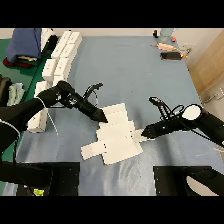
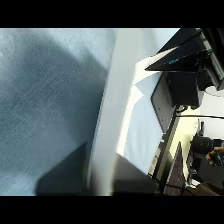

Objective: Fold the box.

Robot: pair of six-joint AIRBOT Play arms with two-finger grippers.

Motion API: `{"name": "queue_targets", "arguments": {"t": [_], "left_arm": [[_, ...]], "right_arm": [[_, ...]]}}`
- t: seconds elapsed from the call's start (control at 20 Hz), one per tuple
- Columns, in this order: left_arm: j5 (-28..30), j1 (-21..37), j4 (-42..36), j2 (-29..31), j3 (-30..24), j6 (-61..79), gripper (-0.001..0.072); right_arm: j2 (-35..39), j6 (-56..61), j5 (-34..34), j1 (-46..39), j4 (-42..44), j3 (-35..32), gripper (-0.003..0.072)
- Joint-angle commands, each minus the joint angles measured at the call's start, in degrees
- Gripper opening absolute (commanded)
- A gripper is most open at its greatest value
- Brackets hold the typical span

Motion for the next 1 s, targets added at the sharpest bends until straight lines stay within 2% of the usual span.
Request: {"name": "queue_targets", "arguments": {"t": [0.0,0.25,0.3,0.4,0.55,0.7,0.8,0.95], "left_arm": [[0.5,-0.1,-0.1,0.0,0.1,0.5,0.0017],[1.2,-0.3,-0.5,0.0,0.1,-1.2,0.0017],[1.5,-0.3,-0.5,0.0,0.2,-1.4,0.0016],[1.7,-0.3,-0.5,0.1,0.7,2.3,0.0014],[4.5,-1.6,-0.1,2.7,1.0,8.7,0.0013],[10.1,-5.4,5.0,8.1,1.0,12.7,0.0013],[13.0,-8.7,9.2,11.4,1.0,13.2,0.0013],[17.0,-13.6,12.2,15.1,0.6,14.4,0.0013]], "right_arm": [[0.0,0.0,-0.5,0.0,0.0,0.0,0.0004],[0.0,0.1,-0.6,0.0,0.0,0.0,0.0005],[0.0,0.1,-0.8,0.0,0.0,0.0,0.0032],[0.0,0.7,-2.3,-0.1,0.0,0.0,0.0238],[0.0,8.5,-4.5,-0.9,-5.6,0.7,0.0255],[0.0,22.4,-4.0,-1.2,-19.9,3.2,0.0269],[0.0,30.6,-3.5,-1.2,-27.2,5.5,0.0540],[0.0,35.9,-2.9,-1.2,-29.5,10.5,0.0550]]}}
